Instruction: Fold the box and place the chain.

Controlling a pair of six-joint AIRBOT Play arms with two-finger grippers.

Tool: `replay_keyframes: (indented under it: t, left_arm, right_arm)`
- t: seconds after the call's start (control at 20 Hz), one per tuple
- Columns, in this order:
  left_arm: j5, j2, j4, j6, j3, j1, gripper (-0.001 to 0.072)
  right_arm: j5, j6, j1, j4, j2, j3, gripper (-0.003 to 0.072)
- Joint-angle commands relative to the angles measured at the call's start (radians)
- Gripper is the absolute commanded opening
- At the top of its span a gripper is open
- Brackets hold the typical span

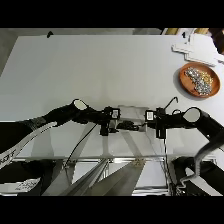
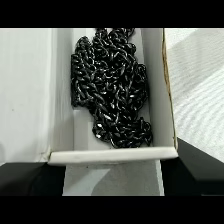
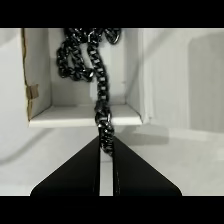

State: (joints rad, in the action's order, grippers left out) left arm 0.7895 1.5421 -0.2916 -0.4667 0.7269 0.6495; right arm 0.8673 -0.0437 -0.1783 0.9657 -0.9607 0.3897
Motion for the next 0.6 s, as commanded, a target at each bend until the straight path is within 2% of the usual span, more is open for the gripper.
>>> replay_keyframes:
  t: [0.0, 0.2, 0.35, 0.45, 0.55]
  left_arm:
    - [0.0, 0.0, 0.0, 0.0, 0.001, 0.0, 0.0169]
    - [0.0, 0.0, 0.0, 0.0, 0.001, 0.0, 0.0169]
    - [0.0, 0.0, 0.0, 0.0, 0.001, 0.0, 0.0169]
    - [0.0, 0.0, 0.0, 0.0, 0.001, 0.0, 0.0169]
    - [0.0, 0.0, 0.0, 0.0, 0.001, 0.0, 0.0169]
  right_arm:
    - [0.061, 0.19, -0.002, 0.05, 0.079, 0.0, 0.002]
    - [0.098, 0.313, -0.069, 0.029, 0.251, 0.0, 0.002]
    - [0.075, 0.365, -0.127, -0.037, 0.311, 0.0, 0.002]
    - [0.011, 0.365, -0.177, -0.14, 0.312, 0.0, 0.002]
    - [-0.121, 0.365, -0.251, -0.224, 0.311, 0.0, 0.002]
